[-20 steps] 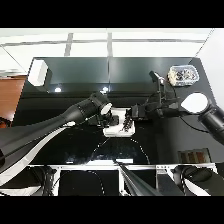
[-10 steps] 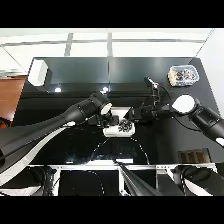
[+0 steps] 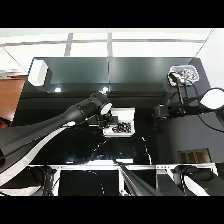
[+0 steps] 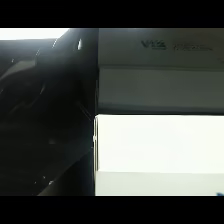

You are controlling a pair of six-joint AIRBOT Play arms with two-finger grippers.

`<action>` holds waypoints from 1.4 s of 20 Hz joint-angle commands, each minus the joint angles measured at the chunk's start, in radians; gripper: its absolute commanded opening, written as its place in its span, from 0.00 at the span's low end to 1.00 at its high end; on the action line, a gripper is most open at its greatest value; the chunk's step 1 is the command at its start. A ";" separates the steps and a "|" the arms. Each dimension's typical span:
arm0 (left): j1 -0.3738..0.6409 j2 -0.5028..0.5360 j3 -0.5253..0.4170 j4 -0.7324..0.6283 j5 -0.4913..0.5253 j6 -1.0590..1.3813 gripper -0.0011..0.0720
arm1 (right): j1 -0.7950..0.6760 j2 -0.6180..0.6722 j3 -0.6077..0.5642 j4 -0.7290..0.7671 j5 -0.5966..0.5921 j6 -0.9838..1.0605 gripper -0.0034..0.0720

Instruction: Fold the box and place the chain.

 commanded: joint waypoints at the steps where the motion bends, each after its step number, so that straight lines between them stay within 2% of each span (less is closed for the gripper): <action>1: 0.001 -0.005 0.000 0.008 -0.005 0.002 0.05 | -0.041 0.021 0.002 -0.053 -0.030 -0.005 0.46; 5: 0.000 -0.004 0.009 0.010 -0.019 -0.020 0.06 | -0.042 0.021 -0.006 -0.053 -0.042 -0.037 0.46; 6: 0.000 0.001 0.013 0.010 -0.022 -0.020 0.13 | -0.042 0.021 -0.006 -0.057 -0.045 -0.042 0.46; 8: 0.000 0.020 0.030 0.005 -0.010 -0.031 0.64 | -0.042 0.021 -0.006 -0.058 -0.057 -0.044 0.46; 9: -0.003 0.040 0.041 0.013 -0.024 -0.025 0.83 | -0.042 0.021 -0.006 -0.056 -0.062 -0.044 0.46; 10: -0.007 0.069 0.042 0.038 -0.037 -0.019 0.89 | -0.042 0.021 -0.006 -0.057 -0.068 -0.044 0.46; 13: -0.006 0.187 0.031 0.126 -0.065 0.084 0.89 | -0.042 0.021 -0.006 -0.057 -0.076 -0.043 0.46; 15: 0.005 0.298 -0.029 0.204 -0.053 0.105 0.88 | -0.042 0.021 -0.006 -0.057 -0.076 -0.043 0.46; 17: 0.071 0.444 -0.168 0.235 -0.011 0.096 0.89 | -0.042 0.020 -0.006 -0.057 -0.076 -0.043 0.46; 19: 0.202 0.631 -0.387 0.188 0.122 0.073 0.88 | -0.042 0.021 -0.006 -0.056 -0.076 -0.040 0.46; 20: 0.287 0.719 -0.502 0.113 0.221 0.091 0.89 | -0.042 0.021 -0.006 -0.056 -0.076 -0.030 0.46; 21: 0.391 0.798 -0.623 -0.039 0.340 0.194 0.88 | -0.042 0.020 -0.006 -0.054 -0.075 -0.016 0.46; 22: 0.484 0.846 -0.716 -0.242 0.413 0.373 0.88 | -0.042 0.020 -0.006 -0.042 -0.074 -0.009 0.46; 23: 0.567 0.867 -0.793 -0.466 0.436 0.607 0.88 | -0.042 0.020 -0.006 -0.033 -0.072 -0.009 0.46; 25: 0.640 0.853 -0.879 -0.773 0.391 1.077 0.88 | -0.042 0.020 -0.006 -0.020 -0.072 -0.009 0.46; 26: 0.644 0.838 -0.891 -0.838 0.376 1.268 0.88 | -0.042 0.020 -0.006 -0.020 -0.074 -0.009 0.46; 28: 0.640 0.811 -0.886 -0.853 0.408 1.468 0.88 | -0.042 0.020 -0.006 -0.020 -0.082 -0.006 0.46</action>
